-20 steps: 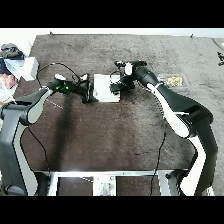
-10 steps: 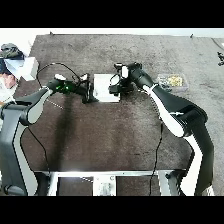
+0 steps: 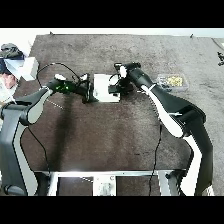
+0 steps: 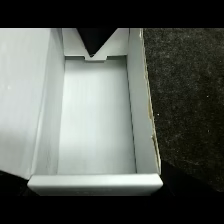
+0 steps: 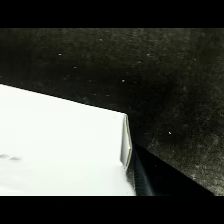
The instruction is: Fold the box and place the chain.
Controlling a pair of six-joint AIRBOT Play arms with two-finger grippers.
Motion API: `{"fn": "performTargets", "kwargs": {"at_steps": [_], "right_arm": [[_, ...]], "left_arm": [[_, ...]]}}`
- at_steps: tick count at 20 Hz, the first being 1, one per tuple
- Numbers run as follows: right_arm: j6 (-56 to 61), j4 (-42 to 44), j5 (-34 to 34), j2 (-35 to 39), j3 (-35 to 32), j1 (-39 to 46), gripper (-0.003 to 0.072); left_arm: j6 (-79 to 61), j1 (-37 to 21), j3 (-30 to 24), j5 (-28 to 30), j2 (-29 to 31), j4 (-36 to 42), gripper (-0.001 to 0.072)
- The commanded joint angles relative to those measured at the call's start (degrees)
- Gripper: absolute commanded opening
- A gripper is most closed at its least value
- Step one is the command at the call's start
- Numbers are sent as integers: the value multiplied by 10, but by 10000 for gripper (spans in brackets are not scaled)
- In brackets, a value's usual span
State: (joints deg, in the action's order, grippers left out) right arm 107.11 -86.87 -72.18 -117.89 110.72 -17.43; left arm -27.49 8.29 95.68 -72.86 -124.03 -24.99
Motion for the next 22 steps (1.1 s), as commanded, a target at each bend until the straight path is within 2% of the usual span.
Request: {"fn": "performTargets", "kwargs": {"at_steps": [1, 9, 10, 11, 12, 13, 14, 17, 18, 20, 22], "right_arm": [[23, -14, 5, -4, 1, -3, 291], [56, -44, 4, -15, 1, -19, 292], [64, -59, 0, -14, 1, -22, 166], [72, -70, -1, -14, 1, -24, 129], [74, -71, -1, -14, 1, -25, 129], [76, -71, 0, -14, 1, -25, 85], [76, -70, 0, -14, 1, -25, 73], [76, -73, 1, -13, 1, -25, 75], [76, -75, 2, -11, 1, -25, 77], [76, -83, 4, -3, 1, -25, 336], [69, -87, 7, 10, 1, -25, 344]], "left_arm": [[0, 0, 0, 0, 0, 0, 416], [0, 0, 0, 0, 0, 0, 416], [0, 0, 0, 0, 0, 0, 416], [0, 0, 0, 0, 0, 0, 416], [0, 0, 0, 0, 0, 0, 416], [0, 0, 0, 0, 0, 0, 416], [0, 0, 0, 0, 0, 0, 416], [0, 0, 0, 0, 0, 0, 416], [0, 0, 0, 0, 0, 0, 416], [0, 0, 0, 0, 0, 0, 415], [0, 0, 0, 0, 0, 0, 416]]}}
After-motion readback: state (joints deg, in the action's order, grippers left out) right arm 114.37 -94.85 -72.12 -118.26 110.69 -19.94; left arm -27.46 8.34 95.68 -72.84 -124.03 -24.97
